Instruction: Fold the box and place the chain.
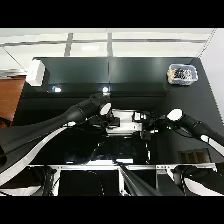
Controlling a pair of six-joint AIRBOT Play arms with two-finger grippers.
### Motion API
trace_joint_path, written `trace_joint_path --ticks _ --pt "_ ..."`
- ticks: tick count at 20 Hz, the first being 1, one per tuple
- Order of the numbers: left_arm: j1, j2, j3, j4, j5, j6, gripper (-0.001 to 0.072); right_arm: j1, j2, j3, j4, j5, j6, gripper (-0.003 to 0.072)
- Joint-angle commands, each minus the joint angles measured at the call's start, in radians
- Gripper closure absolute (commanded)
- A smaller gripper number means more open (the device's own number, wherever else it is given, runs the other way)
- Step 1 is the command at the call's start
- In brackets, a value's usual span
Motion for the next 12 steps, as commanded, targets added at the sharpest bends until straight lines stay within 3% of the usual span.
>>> trace_joint_path --ticks 1,12 --pt "-0.009 -0.003 0.003 0.019 -0.011 -0.022 0.0437 0.0 -0.001 0.0 0.0 0.0 0.0 0.055" --pt "-0.017 -0.018 0.003 0.013 0.037 -0.045 0.0437 0.0 -0.001 0.0 0.0 0.0 0.0 0.055"
